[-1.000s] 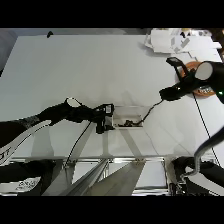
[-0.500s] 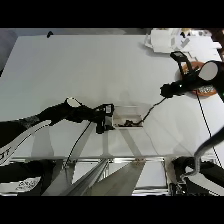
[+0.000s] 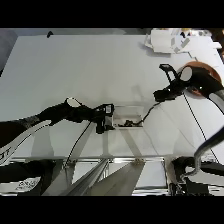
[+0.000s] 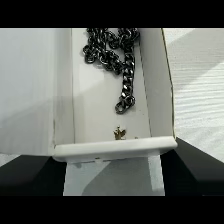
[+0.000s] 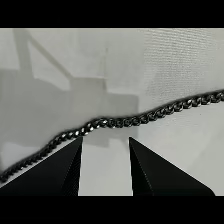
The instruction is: Fold the box and place the chain.
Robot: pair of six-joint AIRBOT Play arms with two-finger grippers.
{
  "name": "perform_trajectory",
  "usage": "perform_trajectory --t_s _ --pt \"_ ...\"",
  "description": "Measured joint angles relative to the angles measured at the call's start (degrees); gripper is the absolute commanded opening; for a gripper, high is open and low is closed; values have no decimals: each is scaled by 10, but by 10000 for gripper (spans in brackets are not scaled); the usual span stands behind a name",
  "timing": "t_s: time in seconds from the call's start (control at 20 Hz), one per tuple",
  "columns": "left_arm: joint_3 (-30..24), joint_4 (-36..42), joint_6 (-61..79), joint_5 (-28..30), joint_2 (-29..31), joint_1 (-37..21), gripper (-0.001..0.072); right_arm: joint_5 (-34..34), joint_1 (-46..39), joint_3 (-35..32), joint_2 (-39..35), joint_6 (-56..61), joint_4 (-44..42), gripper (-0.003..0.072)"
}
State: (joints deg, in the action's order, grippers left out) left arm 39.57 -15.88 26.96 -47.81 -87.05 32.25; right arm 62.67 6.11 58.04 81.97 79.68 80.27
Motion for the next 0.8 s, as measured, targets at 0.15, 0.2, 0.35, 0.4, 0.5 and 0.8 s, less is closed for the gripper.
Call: perform_trajectory --t_s 0.15,0.2,0.35,0.4,0.5,0.8 --pt "0 0 0 0 0 0 73 0 0 0 23 0 7 293" --pt "0 0 0 0 0 0 73 0 0 0 27 0 7 292" --pt "0 0 0 0 0 0 73 1 0 0 35 0 10 292" --pt "0 0 0 0 0 0 73 1 0 0 36 0 10 291" --pt "0 0 0 0 0 0 73 0 0 0 40 0 10 289" --pt "0 0 0 0 0 0 73 -2 0 1 54 0 13 154"
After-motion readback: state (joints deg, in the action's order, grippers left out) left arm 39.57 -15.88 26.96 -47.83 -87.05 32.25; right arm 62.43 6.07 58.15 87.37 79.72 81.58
